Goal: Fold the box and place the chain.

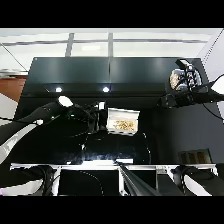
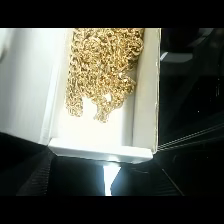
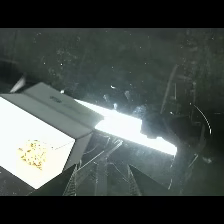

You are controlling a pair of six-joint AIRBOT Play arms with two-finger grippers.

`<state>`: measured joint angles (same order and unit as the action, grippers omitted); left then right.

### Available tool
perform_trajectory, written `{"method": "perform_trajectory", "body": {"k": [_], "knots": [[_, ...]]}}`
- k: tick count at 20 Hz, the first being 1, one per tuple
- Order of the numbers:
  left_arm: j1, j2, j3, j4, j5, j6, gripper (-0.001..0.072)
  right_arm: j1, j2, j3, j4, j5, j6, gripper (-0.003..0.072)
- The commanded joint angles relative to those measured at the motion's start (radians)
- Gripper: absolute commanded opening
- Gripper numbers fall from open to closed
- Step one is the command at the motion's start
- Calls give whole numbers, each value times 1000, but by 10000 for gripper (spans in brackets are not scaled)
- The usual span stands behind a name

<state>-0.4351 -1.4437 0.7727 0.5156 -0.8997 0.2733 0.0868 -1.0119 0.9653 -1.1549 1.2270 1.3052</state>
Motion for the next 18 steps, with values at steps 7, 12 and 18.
{"method": "perform_trajectory", "body": {"k": [7,12,18], "knots": [[-51,-1,2,8,37,1,658,0,1,0,1,-4,0,373],[-52,-1,3,5,55,-15,478,17,-11,-1,1,-69,-5,708],[-52,-1,2,5,55,-16,479,206,-131,0,186,-241,-357,710]]}}
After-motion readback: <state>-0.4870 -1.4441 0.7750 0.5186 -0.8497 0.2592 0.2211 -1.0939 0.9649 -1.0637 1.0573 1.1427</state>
